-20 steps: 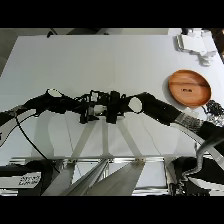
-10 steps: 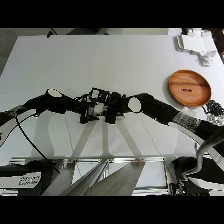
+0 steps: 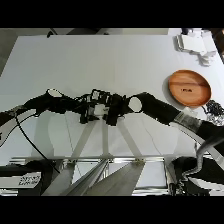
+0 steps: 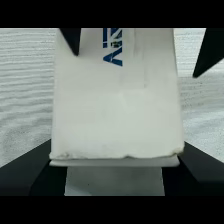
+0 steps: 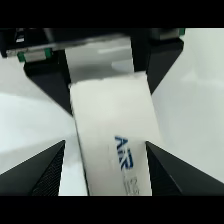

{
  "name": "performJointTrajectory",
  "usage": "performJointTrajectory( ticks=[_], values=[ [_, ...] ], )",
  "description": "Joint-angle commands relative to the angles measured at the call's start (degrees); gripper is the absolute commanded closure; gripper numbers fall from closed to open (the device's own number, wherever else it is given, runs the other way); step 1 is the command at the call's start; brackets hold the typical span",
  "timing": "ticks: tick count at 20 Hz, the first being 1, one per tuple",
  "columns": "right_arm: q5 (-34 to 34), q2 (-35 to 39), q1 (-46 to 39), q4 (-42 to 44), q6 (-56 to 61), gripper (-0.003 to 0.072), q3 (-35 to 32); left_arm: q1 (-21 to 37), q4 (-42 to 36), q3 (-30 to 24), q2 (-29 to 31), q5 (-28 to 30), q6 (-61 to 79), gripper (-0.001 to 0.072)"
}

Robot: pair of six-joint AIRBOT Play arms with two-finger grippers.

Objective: Fold the box and place the chain.

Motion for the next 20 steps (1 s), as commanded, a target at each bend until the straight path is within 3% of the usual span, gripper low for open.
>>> performJointTrajectory(
  ticks=[1,4,5,7,8,13,20],
  values=[
    [-0.4,3.2,0.0,0.2,0.0,0.0121,0.1,0.0,0.0,0.0,0.0,0.0,0.0,0.0433],
    [-0.4,6.6,-0.3,0.8,6.0,0.0208,0.1,0.0,0.0,0.0,0.0,0.0,0.0,0.0433],
    [-0.4,6.7,-1.1,3.1,9.2,0.0329,0.1,0.0,0.0,0.0,0.0,0.0,0.0,0.0433],
    [-0.4,6.2,-3.5,8.8,12.3,0.064,0.1,0.0,0.0,0.0,0.0,0.0,0.0,0.0433],
    [-0.4,5.6,-4.9,12.2,13.0,0.0677,0.1,0.0,0.0,0.0,0.0,0.0,0.0,0.0433],
    [5.6,-1.0,-8.7,29.0,13.1,0.068,-0.1,0.0,0.0,0.0,0.0,0.0,0.0,0.0433],
    [9.9,-8.8,-8.7,31.0,12.8,0.068,-1.7,0.0,0.0,0.0,0.0,0.0,0.0,0.0433]
  ],
)
